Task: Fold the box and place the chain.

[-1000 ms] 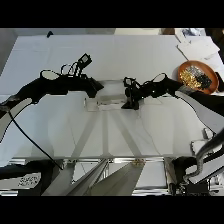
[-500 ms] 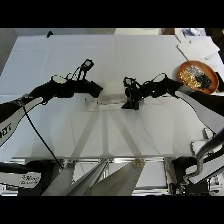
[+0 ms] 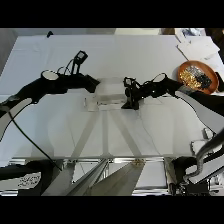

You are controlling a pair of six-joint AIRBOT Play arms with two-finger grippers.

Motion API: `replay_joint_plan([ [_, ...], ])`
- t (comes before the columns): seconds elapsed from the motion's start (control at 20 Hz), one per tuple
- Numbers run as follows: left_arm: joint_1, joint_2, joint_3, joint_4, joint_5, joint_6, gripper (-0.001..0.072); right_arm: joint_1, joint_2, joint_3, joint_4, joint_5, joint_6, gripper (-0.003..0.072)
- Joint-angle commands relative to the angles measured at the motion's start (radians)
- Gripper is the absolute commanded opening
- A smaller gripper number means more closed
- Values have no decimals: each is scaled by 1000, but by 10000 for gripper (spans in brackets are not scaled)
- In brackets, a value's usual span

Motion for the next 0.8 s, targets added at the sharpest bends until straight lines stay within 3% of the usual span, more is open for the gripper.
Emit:
replay_joint_plan([
  [0.0, 55, 122, 0, 199, -140, -5, 10, 1, 0, 0, 0, 0, 0, 383],
  [0.05, 59, 141, 0, 315, -198, -5, 19, 1, 0, 0, 0, 0, 0, 383],
  [0.1, 58, 146, 0, 417, -252, -4, 88, 1, 0, 0, 0, 0, 0, 383],
  [0.2, 53, 132, -2, 513, -323, 0, 366, 1, 0, 0, 0, 0, 0, 383],
  [0.3, 37, 122, -3, 518, -296, 48, 516, 1, 0, 0, 0, 0, 0, 383],
  [0.45, -8, 106, -3, 524, -246, 246, 519, 1, 0, 0, 0, 0, 0, 383],
  [0.75, -95, 5, -3, 538, -230, 312, 524, 1, 0, 0, 0, 0, 0, 383],
])
